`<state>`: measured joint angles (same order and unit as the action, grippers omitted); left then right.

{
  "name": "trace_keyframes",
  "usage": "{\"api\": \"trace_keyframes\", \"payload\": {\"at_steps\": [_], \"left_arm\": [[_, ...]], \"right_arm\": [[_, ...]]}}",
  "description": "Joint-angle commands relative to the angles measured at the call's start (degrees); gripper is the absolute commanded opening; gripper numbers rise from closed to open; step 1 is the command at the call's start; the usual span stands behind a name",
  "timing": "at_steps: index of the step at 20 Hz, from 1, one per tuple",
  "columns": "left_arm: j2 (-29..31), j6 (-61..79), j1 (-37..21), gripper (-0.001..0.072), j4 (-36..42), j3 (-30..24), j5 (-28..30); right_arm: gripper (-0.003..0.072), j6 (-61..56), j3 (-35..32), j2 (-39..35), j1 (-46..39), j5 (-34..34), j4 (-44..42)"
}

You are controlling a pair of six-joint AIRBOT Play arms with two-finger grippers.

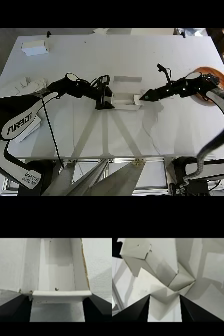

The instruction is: Fold the box and place the chain.

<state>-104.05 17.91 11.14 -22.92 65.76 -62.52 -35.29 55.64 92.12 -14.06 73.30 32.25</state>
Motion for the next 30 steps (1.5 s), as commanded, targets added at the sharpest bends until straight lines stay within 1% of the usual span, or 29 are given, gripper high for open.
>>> {"api": "trace_keyframes", "payload": {"at_steps": [1, 4, 8, 10, 15, 19, 23, 24, 30], "left_arm": [[0.0, 0.0, 0.0, 0.0281, 0.0, 0.1, 0.0], [0.0, 0.0, 0.0, 0.0281, 0.0, 0.1, -0.1], [0.0, -0.2, 0.0, 0.0281, 0.0, 0.1, -0.3], [0.0, -0.3, 0.0, 0.0281, 0.0, 0.1, -0.3], [0.0, -0.4, 0.0, 0.0281, 0.0, 0.1, -0.4], [0.0, -0.3, 0.0, 0.0281, 0.0, 0.1, -0.6], [0.0, -0.3, 0.0, 0.0281, 0.0, 0.1, -0.7], [0.0, -0.3, 0.0, 0.0281, 0.0, 0.1, -0.7], [0.0, -0.1, 0.0, 0.0281, 0.0, 0.1, -0.5]], "right_arm": [[0.0416, -2.0, 0.0, 0.0, 0.3, -2.0, -0.1], [0.0416, -2.5, 0.0, 0.0, 2.0, -3.5, 0.3], [0.0415, -2.5, 0.0, 0.0, 5.0, -7.6, 0.3], [0.0415, -2.8, 0.0, 0.0, 5.2, -8.3, 0.5], [0.0402, -6.2, 0.0, 0.0, 5.2, -11.9, 5.2], [0.0379, -6.5, 0.0, 0.0, 5.2, -14.0, 5.5], [0.0368, -6.5, 0.0, -0.1, 5.2, -13.9, 5.4], [0.0349, -6.6, 0.0, -0.2, 5.2, -13.7, 5.5], [0.0334, -6.6, 0.0, -1.4, 5.4, -11.1, 5.6]]}}
